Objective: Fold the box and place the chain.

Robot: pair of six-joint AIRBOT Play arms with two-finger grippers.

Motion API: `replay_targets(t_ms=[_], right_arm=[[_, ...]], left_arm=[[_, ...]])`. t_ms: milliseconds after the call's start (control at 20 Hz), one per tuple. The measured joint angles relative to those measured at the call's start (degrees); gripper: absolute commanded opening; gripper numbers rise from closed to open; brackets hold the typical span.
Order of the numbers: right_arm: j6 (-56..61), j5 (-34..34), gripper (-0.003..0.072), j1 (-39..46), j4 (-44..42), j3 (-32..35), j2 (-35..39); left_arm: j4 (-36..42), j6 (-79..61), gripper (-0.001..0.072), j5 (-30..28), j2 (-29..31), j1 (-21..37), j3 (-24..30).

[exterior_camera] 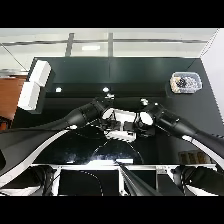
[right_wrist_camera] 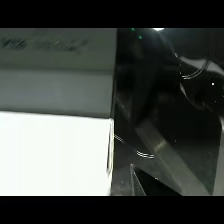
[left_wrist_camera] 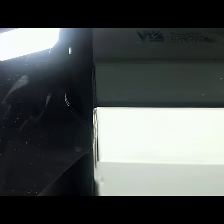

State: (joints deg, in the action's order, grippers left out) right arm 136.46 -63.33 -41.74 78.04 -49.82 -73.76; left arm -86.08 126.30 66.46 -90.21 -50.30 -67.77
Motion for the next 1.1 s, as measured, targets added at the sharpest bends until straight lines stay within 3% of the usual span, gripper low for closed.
replay_targets(t_ms=[350, 600, 800, 850, 900, 1100], right_arm=[[-10.6, -3.0, 0.0404, 1.9, 3.6, 0.0, 18.3], [-16.4, -5.4, 0.0404, 9.9, 32.8, 0.4, 26.9], [-15.0, 7.8, 0.0455, 26.3, 44.0, 0.5, 24.2], [-14.3, 11.6, 0.0626, 31.2, 44.0, -0.1, 22.0], [-14.2, 15.0, 0.0701, 36.1, 42.2, -1.2, 19.1], [-23.7, 20.3, 0.0704, 50.3, 22.7, -10.8, 4.7]], left_arm=[[0.0, 0.0, 0.0027, -0.1, 0.0, 0.0, 0.0], [0.0, 0.0, 0.0027, 0.0, 0.0, 0.0, 0.0], [0.0, 0.0, 0.0027, 0.0, 0.0, 0.0, 0.0], [0.0, 0.0, 0.0027, 0.0, 0.0, 0.0, 0.0], [0.0, 0.0, 0.0028, 0.0, 0.0, 0.0, 0.0], [0.0, 0.0, 0.0027, 0.0, 0.0, 0.0, 0.0]])
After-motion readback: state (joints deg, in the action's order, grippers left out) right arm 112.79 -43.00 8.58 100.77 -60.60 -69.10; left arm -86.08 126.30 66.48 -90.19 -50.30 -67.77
